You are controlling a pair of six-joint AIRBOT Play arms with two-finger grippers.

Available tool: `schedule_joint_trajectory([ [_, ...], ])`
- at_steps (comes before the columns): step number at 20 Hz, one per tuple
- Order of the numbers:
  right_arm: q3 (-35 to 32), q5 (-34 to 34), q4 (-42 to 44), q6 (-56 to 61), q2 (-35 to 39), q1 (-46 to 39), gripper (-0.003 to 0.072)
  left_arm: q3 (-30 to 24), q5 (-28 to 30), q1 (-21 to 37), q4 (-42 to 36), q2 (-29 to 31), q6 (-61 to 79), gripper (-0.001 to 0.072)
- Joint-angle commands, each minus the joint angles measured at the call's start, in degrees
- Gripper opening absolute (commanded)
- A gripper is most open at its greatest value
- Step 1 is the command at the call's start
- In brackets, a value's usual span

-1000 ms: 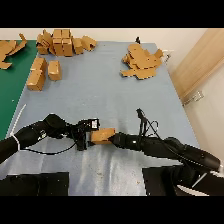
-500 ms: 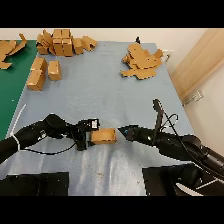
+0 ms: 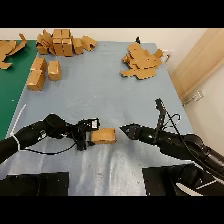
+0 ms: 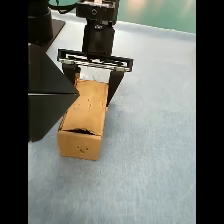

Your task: Fold the box.

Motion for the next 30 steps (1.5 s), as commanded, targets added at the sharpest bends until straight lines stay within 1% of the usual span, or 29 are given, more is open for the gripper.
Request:
schedule_joint_trajectory([
  [1, 0.04, 0.22, -0.35, 1.64, -0.04, -0.09, 0.0005, 0.15, 6.05, 0.22, -0.07, 0.35, -6.03, 0.0521],
  [4, 0.04, 0.24, -0.35, 2.69, -0.04, -0.09, 0.0005, 0.66, 14.84, 1.07, -0.04, 2.62, -17.14, 0.0521],
  [7, 0.02, 0.22, -0.35, 3.02, -0.72, -0.09, 0.0005, 2.38, 23.3, 2.75, 0.17, 6.27, -23.61, 0.0521],
  [8, 0.02, 0.24, -0.35, 3.02, -1.09, -0.09, 0.0005, 2.95, 25.53, 4.28, 0.17, 7.23, -25.49, 0.0521],
  [9, 0.02, 0.24, -0.35, 3.02, -1.55, -0.09, 0.0005, 3.5, 27.67, 6.84, 0.15, 7.76, -27.17, 0.0521],
  [10, 0.02, 0.24, -0.35, 3.02, -2.16, -0.09, 0.0005, 4.02, 28.59, 9.99, 0.15, 7.69, -28.96, 0.0521],
  [12, 0.02, 0.24, -0.35, 3.02, -3.28, -0.09, 0.0005, 4.74, 28.44, 18.36, 0.15, 6.88, -34.18, 0.0521],
  [15, 0.02, 0.31, -0.35, 2.99, -4.11, -0.09, 0.0005, 5.95, 26.6, 29.44, 0.13, 4.59, -36.37, 0.0521],
  [17, 0.02, 0.94, -0.35, 3.02, -4.2, -0.09, 0.0005, 7.48, 24.33, 34.75, 0.13, 1.99, -37.86, 0.052],
  [18, 0.02, 1.79, -0.33, 3.02, -4.22, -0.09, 0.0005, 8.33, 23.52, 36.52, 0.15, 0.48, -38.32, 0.052],
  [21, 0.04, 4.57, -0.33, 3.02, -4.31, -0.09, 0.0005, 11.93, 23.61, 37.97, 0.15, -4.81, -38.66, 0.052],
  [26, 0.04, 9.38, -0.33, 2.99, -4.31, -0.09, 0.0005, 21.97, 20.26, 37.83, 0.15, -16.11, -42.25, 0.0519],
  [30, 0.04, 10.99, -0.35, 2.99, -4.31, -0.09, 0.0005, 28.81, 19.45, 37.81, 0.15, -22.38, -42.25, 0.0519],
])
